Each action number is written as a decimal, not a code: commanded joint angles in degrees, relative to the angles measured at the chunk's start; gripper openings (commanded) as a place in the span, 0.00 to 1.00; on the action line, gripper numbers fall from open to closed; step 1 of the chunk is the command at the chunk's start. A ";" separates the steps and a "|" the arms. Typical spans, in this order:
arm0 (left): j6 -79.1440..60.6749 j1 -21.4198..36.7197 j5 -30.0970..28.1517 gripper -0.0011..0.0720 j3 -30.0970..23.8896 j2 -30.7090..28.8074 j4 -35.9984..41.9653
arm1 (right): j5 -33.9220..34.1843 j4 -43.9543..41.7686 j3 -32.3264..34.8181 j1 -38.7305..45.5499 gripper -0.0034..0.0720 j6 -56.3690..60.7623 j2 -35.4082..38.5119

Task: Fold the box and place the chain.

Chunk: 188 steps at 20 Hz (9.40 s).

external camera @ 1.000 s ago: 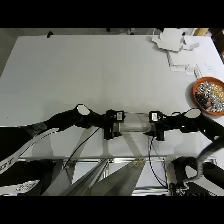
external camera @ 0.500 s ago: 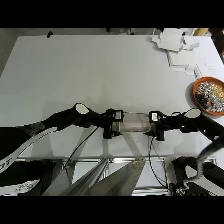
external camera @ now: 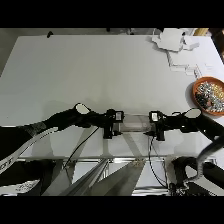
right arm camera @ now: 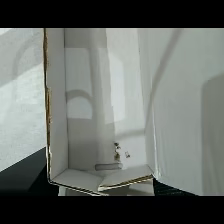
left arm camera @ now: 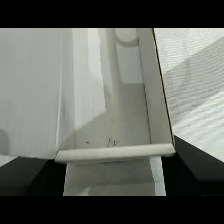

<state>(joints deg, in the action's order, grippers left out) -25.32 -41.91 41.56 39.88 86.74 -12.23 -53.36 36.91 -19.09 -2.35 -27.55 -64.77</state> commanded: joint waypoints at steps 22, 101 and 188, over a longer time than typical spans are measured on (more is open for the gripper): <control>-0.11 -0.33 0.28 0.31 -0.04 0.31 -0.44 | 0.63 -0.11 0.00 0.02 0.62 0.07 0.00; -0.13 -0.33 0.28 0.31 -0.04 0.31 -0.44 | -0.42 10.38 -0.02 0.02 0.52 46.56 27.26; -0.13 -0.33 0.28 0.31 -0.04 0.31 -0.44 | -5.38 29.97 -0.42 14.62 0.07 88.06 26.16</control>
<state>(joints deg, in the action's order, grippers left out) -25.45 -42.26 41.85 39.81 87.09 -12.62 -58.39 62.06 -19.44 11.70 53.30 -36.25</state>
